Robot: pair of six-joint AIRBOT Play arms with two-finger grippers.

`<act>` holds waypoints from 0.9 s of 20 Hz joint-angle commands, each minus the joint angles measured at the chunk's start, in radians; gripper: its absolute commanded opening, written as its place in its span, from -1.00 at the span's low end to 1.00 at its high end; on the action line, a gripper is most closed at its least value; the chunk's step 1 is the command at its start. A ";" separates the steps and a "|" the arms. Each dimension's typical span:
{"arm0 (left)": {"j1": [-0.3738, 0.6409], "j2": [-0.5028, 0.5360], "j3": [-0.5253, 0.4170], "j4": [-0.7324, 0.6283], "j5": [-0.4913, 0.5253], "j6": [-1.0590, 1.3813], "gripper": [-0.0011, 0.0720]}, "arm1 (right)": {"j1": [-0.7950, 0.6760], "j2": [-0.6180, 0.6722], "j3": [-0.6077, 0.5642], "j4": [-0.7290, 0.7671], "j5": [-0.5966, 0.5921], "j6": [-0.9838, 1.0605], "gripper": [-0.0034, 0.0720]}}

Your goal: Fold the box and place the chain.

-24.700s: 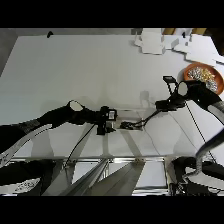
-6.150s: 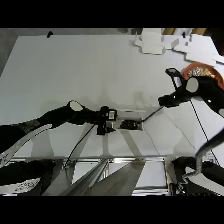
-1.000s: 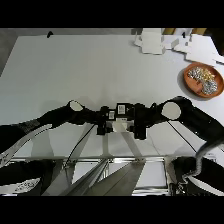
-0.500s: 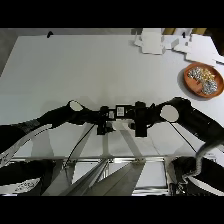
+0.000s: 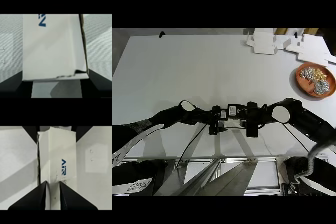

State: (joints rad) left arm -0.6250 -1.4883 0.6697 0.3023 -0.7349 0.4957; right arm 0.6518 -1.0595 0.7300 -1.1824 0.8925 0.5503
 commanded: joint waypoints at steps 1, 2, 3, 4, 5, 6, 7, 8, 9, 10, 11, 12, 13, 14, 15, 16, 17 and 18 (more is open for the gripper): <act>0.000 0.000 0.000 0.002 -0.002 0.001 -0.22 | 0.001 -0.003 -0.023 0.005 -0.036 0.011 -0.50; 0.000 0.000 0.000 0.002 -0.002 0.001 -0.22 | 0.001 -0.003 -0.028 0.006 -0.050 0.035 -0.50; 0.000 0.000 0.000 0.001 -0.002 0.001 -0.22 | 0.001 -0.003 -0.030 0.006 -0.052 0.047 -0.49; 0.000 0.000 0.000 0.002 -0.002 0.001 -0.22 | 0.001 -0.003 -0.031 0.006 -0.043 0.047 -0.48; 0.000 0.000 0.000 0.001 -0.002 0.001 -0.22 | 0.001 -0.003 -0.031 0.006 -0.034 0.048 -0.48; 0.000 0.000 0.000 0.002 -0.002 0.001 -0.22 | 0.001 -0.003 -0.031 0.010 -0.021 0.047 -0.41; 0.000 0.000 0.000 0.002 -0.002 0.001 -0.22 | 0.001 -0.002 -0.031 0.014 -0.008 0.047 -0.24; 0.000 0.000 0.000 0.002 -0.002 0.001 -0.22 | 0.001 -0.002 -0.031 0.021 0.007 0.047 -0.05; 0.000 0.000 0.000 0.002 -0.002 0.001 -0.22 | 0.000 0.002 -0.031 0.037 0.016 0.047 0.04; 0.000 0.000 0.000 0.001 -0.002 0.001 -0.22 | 0.000 0.009 -0.031 0.060 0.017 0.047 0.04; 0.000 0.000 0.000 0.001 -0.002 0.001 -0.22 | 0.000 0.019 -0.031 0.095 0.012 0.047 0.04; 0.000 0.000 0.000 0.001 -0.002 0.001 -0.22 | 0.000 0.028 -0.031 0.117 0.002 0.047 0.04; 0.000 0.000 0.000 0.002 -0.002 0.001 -0.22 | 0.000 0.036 -0.031 0.130 -0.009 0.047 0.04; 0.000 0.000 0.000 0.002 -0.002 0.001 -0.22 | 0.000 0.042 -0.031 0.134 -0.018 0.048 0.04; 0.000 0.000 0.000 0.002 -0.002 0.001 -0.22 | 0.000 0.042 -0.031 0.136 -0.025 0.048 -0.09; 0.000 0.000 0.000 0.002 -0.002 0.001 -0.22 | 0.000 0.041 -0.031 0.137 -0.028 0.052 -0.50; 0.000 0.000 0.000 0.001 -0.002 0.001 -0.22 | 0.000 0.039 -0.031 0.136 -0.029 0.052 -0.87; 0.000 0.000 0.000 0.002 -0.002 0.001 -0.22 | 0.000 0.034 -0.031 0.136 -0.032 0.053 -0.86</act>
